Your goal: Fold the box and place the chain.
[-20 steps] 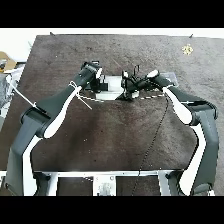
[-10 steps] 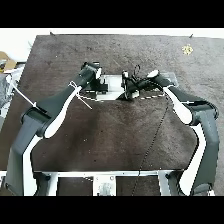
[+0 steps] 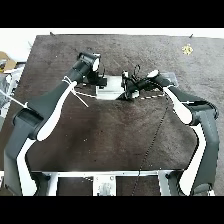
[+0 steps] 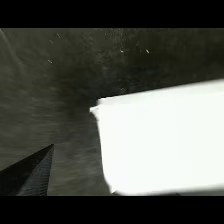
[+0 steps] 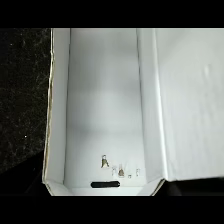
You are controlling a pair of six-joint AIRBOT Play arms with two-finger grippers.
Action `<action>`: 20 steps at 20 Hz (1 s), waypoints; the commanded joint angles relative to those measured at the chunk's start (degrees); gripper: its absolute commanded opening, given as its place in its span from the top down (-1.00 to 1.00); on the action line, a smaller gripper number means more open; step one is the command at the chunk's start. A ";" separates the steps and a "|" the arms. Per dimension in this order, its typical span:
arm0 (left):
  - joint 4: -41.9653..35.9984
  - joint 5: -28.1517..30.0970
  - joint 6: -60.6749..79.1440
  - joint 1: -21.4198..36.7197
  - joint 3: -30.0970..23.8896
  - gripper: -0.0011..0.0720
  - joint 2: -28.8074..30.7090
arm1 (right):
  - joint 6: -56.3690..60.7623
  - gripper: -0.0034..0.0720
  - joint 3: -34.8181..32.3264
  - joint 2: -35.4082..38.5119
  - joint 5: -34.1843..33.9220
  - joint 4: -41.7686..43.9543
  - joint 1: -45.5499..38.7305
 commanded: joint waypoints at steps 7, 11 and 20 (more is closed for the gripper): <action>-2.58 0.07 25.20 1.79 0.20 -0.65 6.78 | 0.02 -0.26 0.02 -0.02 0.00 0.02 0.07; -18.10 1.81 40.79 8.90 -0.20 -0.65 6.78 | 0.02 -0.26 0.02 -0.02 0.00 0.02 0.07; -65.99 0.39 98.49 28.57 -13.99 -0.61 4.07 | 0.02 -0.26 0.02 -0.02 -0.02 0.02 0.07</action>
